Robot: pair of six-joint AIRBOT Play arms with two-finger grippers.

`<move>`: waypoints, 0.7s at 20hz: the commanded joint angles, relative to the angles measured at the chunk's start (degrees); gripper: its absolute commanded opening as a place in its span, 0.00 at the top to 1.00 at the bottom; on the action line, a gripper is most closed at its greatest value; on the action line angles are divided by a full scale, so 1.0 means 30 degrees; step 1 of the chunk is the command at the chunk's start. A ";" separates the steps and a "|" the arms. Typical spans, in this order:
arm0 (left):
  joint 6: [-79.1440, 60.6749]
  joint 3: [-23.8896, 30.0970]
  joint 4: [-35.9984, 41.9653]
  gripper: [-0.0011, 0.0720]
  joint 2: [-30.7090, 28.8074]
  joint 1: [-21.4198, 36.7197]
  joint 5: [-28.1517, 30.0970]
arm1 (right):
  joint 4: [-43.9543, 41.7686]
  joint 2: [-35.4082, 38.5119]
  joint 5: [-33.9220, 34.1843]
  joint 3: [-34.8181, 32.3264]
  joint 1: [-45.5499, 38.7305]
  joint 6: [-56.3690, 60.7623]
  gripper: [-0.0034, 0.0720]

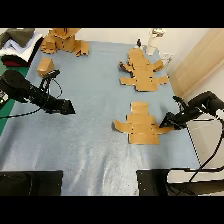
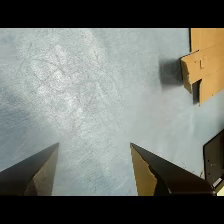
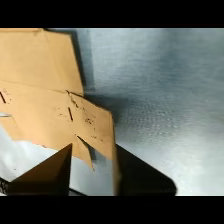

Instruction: Fold the box.

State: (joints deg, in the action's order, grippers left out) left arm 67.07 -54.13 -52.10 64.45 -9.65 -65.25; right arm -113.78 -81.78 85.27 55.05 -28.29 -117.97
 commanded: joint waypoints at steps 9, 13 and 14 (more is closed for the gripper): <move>-0.0452 -0.0029 0.1821 0.04 0.0051 0.0590 -0.1734 | -0.8204 0.1231 -0.0546 -0.1683 0.5333 -0.2856 0.95; -0.1421 0.0044 0.3621 0.04 0.0444 0.1800 -0.3439 | -1.0397 0.3490 -0.3606 -0.5071 0.9588 -0.4124 0.95; -0.1581 0.0117 0.3774 0.04 0.0444 0.1967 -0.3446 | -1.0790 0.4204 -0.4758 -0.6025 1.0520 -0.4320 0.95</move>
State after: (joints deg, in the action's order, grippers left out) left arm 64.27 -54.00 -43.90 65.39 -5.52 -72.88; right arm -140.22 -73.69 78.91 43.33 -4.67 -128.01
